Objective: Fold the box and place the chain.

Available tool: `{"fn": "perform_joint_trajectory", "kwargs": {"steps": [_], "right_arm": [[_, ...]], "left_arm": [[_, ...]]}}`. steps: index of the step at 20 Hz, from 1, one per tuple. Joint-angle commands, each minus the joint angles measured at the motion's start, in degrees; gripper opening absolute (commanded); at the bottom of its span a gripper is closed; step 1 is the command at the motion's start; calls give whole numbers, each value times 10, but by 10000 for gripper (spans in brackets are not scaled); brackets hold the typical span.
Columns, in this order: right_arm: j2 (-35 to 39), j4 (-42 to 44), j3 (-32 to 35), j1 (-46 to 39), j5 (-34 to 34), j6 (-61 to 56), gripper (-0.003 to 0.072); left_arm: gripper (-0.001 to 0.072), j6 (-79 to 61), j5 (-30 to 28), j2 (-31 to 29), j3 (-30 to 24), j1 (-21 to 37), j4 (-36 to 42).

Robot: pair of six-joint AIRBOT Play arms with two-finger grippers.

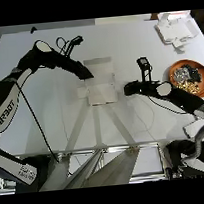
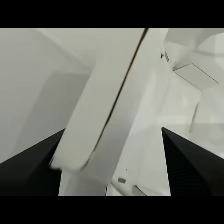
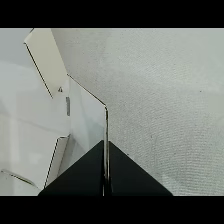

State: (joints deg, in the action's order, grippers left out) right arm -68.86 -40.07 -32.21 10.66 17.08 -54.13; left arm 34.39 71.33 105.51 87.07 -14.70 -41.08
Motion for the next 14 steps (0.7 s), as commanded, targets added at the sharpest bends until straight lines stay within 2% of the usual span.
{"fn": "perform_joint_trajectory", "kwargs": {"steps": [1,5,7,9,10,11,13,14], "right_arm": [[0,0,0,0,0,0,15],[0,0,0,0,0,0,15],[0,0,0,0,0,0,15],[0,0,0,0,0,0,15],[0,0,0,0,0,0,15],[0,0,0,0,0,0,15],[0,0,0,0,0,0,15],[0,0,0,0,0,0,15]], "left_arm": [[627,-24,-20,10,3,-23,-6],[608,-33,-16,11,3,-34,-15],[408,-33,-16,11,3,-36,-40],[324,-33,-14,11,3,-36,-62],[253,-33,-14,11,3,-36,-66],[231,-34,-14,11,3,-36,-66],[12,-42,-14,11,3,-36,-66],[14,-52,-14,11,3,-36,-66]]}}
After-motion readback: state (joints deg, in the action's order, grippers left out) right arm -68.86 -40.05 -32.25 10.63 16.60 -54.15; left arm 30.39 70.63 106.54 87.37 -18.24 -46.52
